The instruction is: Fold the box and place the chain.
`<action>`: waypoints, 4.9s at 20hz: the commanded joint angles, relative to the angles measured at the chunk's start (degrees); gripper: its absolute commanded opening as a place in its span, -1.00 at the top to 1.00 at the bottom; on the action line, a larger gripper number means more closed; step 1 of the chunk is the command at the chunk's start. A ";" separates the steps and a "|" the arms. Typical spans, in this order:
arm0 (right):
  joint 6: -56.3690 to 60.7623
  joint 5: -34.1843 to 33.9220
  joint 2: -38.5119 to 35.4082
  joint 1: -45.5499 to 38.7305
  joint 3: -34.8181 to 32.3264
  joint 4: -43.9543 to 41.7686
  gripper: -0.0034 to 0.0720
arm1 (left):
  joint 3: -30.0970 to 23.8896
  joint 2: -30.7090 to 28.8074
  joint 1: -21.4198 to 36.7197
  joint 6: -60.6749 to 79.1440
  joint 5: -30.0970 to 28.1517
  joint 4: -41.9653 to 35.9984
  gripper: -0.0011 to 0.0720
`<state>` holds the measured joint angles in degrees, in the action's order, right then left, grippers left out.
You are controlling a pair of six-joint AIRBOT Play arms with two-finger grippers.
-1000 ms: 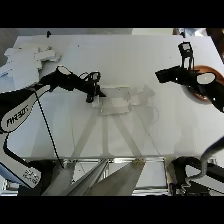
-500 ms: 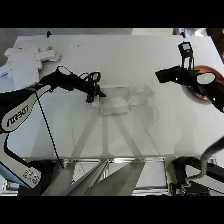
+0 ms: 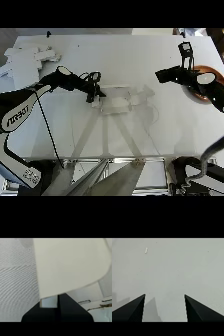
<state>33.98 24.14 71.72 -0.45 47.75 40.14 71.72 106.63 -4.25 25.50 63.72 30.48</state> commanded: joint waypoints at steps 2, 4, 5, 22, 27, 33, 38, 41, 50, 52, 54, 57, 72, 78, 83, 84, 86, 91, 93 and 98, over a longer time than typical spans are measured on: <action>0.68 1.46 -0.07 0.02 -0.02 -1.60 -0.45 | 0.07 0.02 0.00 0.02 -0.02 0.00 0.92; 0.28 6.40 -0.42 0.02 0.00 -1.40 -0.45 | 0.07 0.00 0.00 0.02 -0.02 0.00 0.92; -1.22 10.08 -0.94 0.02 0.00 -0.48 -0.45 | 0.07 0.02 0.00 0.02 -0.02 0.00 0.92; -18.60 49.13 -26.91 2.93 -0.02 -2.71 -0.93 | 0.07 0.02 0.00 0.02 -0.02 0.00 0.92; -18.05 40.65 -27.41 14.23 -1.25 3.89 -0.93 | 0.07 0.02 0.00 0.02 -0.02 0.00 0.92; -25.97 34.84 -23.87 18.53 -9.44 10.88 -0.93 | 0.07 0.02 0.00 0.02 -0.04 0.00 0.92; -33.79 26.62 -12.83 18.47 -10.47 5.62 -0.93 | 0.07 0.02 0.00 0.02 -0.04 0.00 0.92; -41.99 18.80 -6.08 18.47 -10.58 -0.48 -0.93 | 0.07 0.02 0.00 0.02 -0.04 0.00 0.92; -54.77 13.49 3.37 14.40 -10.60 -5.14 -0.93 | 0.07 0.02 -0.02 0.02 -0.04 0.00 0.92; -59.69 13.09 3.74 14.43 -10.60 -10.91 -0.93 | 0.07 0.02 0.00 0.02 -0.04 0.00 0.92; -63.98 13.18 5.09 14.43 -10.60 -16.65 -0.93 | 0.07 0.02 -0.02 0.02 -0.04 0.00 0.92; -65.57 14.14 7.13 14.43 -10.60 -19.02 -0.93 | 0.07 0.02 -0.02 0.02 -0.04 0.00 0.92; -65.79 16.81 7.34 14.43 -10.60 -19.91 -0.93 | 0.07 0.02 -0.02 0.02 -0.02 0.00 0.92; -65.79 13.73 7.34 14.32 -10.60 -21.86 -0.93 | 0.07 0.02 -0.02 0.02 -0.04 0.00 0.92; -62.79 13.70 7.32 12.31 -10.12 -21.94 -0.93 | 0.07 0.02 -0.02 0.02 -0.04 0.00 0.92; -62.53 13.73 7.32 11.91 -9.88 -21.99 -0.93 | 0.07 0.02 0.00 0.02 -0.04 0.00 0.92; -62.60 13.84 7.32 11.80 -9.20 -22.03 -0.93 | 0.07 0.02 -0.02 0.02 -0.04 0.00 0.92; -66.20 15.61 7.34 11.80 -8.22 -24.26 -0.93 | 0.07 0.02 -0.02 0.02 -0.04 0.00 0.92; -68.85 15.65 7.37 11.80 -8.22 -26.67 -0.93 | 0.07 0.02 -0.02 0.02 -0.04 0.00 0.92; -69.70 15.52 8.00 11.78 -7.37 -27.93 -0.93 | 0.07 0.00 0.00 0.02 -0.04 0.00 0.92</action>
<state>-34.63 39.70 79.48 11.38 39.88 13.21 71.75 106.63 -4.25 25.50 63.68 30.46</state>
